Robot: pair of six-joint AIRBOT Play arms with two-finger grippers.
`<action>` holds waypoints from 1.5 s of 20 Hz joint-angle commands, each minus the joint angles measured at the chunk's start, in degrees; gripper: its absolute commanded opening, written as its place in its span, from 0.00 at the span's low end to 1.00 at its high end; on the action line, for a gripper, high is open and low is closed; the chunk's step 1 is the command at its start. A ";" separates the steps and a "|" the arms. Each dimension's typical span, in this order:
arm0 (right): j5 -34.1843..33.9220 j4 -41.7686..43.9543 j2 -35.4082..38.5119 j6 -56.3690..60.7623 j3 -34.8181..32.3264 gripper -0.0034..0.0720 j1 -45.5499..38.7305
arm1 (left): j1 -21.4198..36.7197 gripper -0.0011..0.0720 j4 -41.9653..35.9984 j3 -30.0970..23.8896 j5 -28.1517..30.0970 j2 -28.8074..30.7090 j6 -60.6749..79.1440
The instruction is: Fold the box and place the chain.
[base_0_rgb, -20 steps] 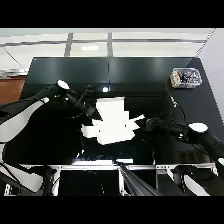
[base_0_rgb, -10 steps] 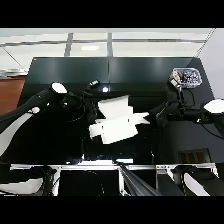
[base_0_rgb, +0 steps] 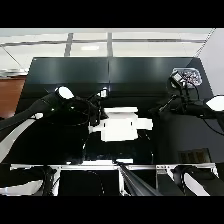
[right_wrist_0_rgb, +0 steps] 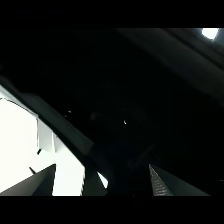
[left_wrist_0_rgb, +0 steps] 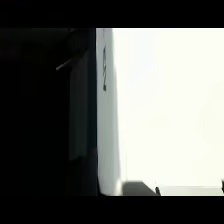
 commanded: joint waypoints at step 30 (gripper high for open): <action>-16.76 -0.09 -9.14 -26.77 -6.56 0.98 23.65 | -0.63 0.05 3.28 -0.04 6.80 -4.63 3.26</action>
